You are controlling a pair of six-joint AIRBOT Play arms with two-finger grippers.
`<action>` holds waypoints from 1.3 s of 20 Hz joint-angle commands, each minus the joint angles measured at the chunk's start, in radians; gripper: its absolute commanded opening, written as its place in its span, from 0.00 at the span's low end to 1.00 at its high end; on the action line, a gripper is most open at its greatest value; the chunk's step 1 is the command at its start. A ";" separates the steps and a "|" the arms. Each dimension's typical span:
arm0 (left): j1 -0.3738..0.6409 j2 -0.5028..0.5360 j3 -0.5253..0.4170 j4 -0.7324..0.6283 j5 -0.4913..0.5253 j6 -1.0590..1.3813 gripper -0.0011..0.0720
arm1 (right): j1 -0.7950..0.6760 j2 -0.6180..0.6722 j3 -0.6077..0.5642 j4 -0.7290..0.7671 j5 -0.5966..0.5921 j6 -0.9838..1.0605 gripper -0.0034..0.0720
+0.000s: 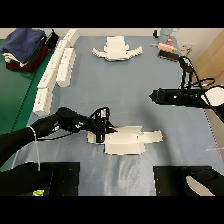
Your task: Fold the box.
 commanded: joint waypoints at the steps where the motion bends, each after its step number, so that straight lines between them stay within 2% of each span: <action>1: 0.001 0.000 -0.001 0.001 0.000 -0.001 0.03 | 0.000 0.002 0.001 -0.043 0.137 0.138 0.05; 5: 0.001 0.000 -0.001 0.001 -0.001 -0.001 0.03 | 0.012 0.021 0.000 -0.148 0.457 0.398 0.05; 7: 0.001 0.000 -0.001 0.001 -0.002 -0.001 0.03 | 0.101 0.042 -0.001 -0.161 0.594 0.448 0.05; 8: 0.001 0.000 -0.001 0.001 -0.002 -0.001 0.03 | 0.175 0.060 -0.010 -0.164 0.618 0.460 0.05; 10: 0.001 0.000 -0.001 0.001 -0.001 -0.001 0.03 | 0.348 0.092 -0.047 -0.168 0.586 0.451 0.05; 13: 0.000 0.000 -0.001 0.001 -0.002 -0.001 0.03 | 0.649 0.109 -0.135 -0.248 0.480 0.279 0.05; 15: 0.000 0.000 -0.001 0.001 -0.002 -0.001 0.03 | 0.854 0.122 -0.207 -0.382 0.367 0.170 0.05; 16: 0.000 0.000 -0.001 0.001 -0.002 -0.001 0.03 | 0.942 0.125 -0.242 -0.468 0.309 0.146 0.09; 18: 0.000 0.000 -0.001 0.001 -0.002 -0.001 0.03 | 1.046 0.117 -0.299 -0.625 0.192 0.145 0.73; 19: 0.001 0.000 -0.001 0.001 -0.002 -0.001 0.03 | 1.065 0.107 -0.317 -0.686 0.149 0.145 0.77; 22: 0.000 0.000 -0.001 0.001 -0.002 -0.001 0.04 | 1.056 0.054 -0.334 -0.787 0.086 0.160 0.77; 26: 0.000 0.000 -0.001 0.001 -0.002 -0.001 0.03 | 1.051 0.012 -0.329 -0.953 0.043 0.395 0.77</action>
